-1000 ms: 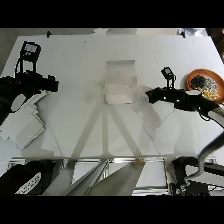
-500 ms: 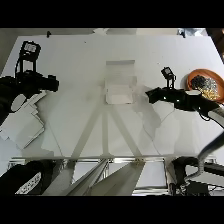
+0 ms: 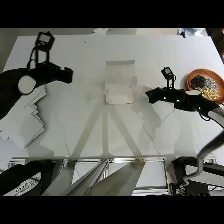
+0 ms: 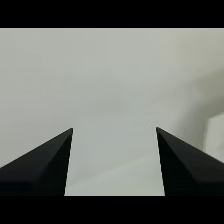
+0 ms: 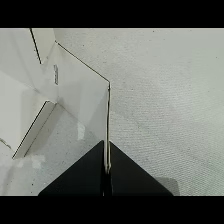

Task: Fold the box and place the chain.

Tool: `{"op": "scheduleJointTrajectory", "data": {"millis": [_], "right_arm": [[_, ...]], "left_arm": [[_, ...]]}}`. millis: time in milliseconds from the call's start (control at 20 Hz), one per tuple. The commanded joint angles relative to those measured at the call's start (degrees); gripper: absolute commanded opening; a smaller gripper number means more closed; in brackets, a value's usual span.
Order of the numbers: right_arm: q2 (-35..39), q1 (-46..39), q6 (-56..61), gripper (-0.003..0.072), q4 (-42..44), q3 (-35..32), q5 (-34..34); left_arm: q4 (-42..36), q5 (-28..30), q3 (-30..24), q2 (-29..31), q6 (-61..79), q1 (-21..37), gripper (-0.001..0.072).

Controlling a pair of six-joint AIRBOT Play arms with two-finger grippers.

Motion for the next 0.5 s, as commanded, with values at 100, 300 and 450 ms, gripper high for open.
{"op": "scheduleJointTrajectory", "data": {"millis": [100,300,450], "right_arm": [[0.0,0.0,0.0,0.0009,0.0,0.0,0.0],[0.0,0.0,0.0,0.0009,0.0,0.0,0.0],[0.0,0.0,0.0,0.0009,0.0,0.0,0.0]], "left_arm": [[-38.5,-14.7,16.7,-18.0,41.1,-0.5,0.0707],[-40.6,-17.8,25.0,-27.8,43.6,-1.0,0.0707],[-40.6,-24.8,33.4,-36.0,44.0,-1.0,0.0706]]}}
